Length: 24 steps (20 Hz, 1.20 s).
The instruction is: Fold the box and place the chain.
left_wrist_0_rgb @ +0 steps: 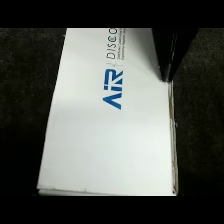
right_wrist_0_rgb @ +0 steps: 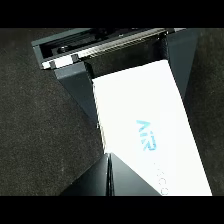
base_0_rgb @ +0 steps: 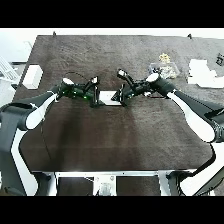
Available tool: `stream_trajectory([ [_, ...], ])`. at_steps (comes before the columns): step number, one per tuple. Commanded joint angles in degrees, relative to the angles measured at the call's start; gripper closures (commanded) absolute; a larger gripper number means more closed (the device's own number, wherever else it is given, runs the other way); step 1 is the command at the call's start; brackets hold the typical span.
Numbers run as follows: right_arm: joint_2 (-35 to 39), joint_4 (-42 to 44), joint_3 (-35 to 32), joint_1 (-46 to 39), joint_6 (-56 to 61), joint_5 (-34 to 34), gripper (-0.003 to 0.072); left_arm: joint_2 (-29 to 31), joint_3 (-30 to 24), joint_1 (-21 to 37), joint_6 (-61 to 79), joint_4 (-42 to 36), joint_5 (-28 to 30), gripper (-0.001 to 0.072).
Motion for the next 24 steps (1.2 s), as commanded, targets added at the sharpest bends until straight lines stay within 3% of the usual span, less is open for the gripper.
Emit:
stream_trajectory([
  [1,-0.09,-1.92,1.03,0.17,1.44,-0.26,0.0682,-0.02,0.00,0.02,-0.15,-0.09,-0.02,0.0294],
  [5,4.39,4.83,2.45,0.17,0.83,-0.72,0.0683,-0.02,0.00,0.02,-0.13,-0.09,-0.02,0.0294],
  [11,19.63,5.68,-0.46,0.17,9.53,-3.30,0.0684,-0.02,0.00,0.00,-0.11,-0.48,0.00,0.0294],
  [17,34.99,5.55,-18.97,0.15,13.51,-11.80,0.0683,-0.02,0.00,0.00,-0.11,-0.52,-0.13,0.0294],
  [24,43.65,5.75,-39.28,0.17,15.89,-21.46,0.0683,-0.02,0.00,0.00,0.02,-0.63,0.17,0.0294],
])
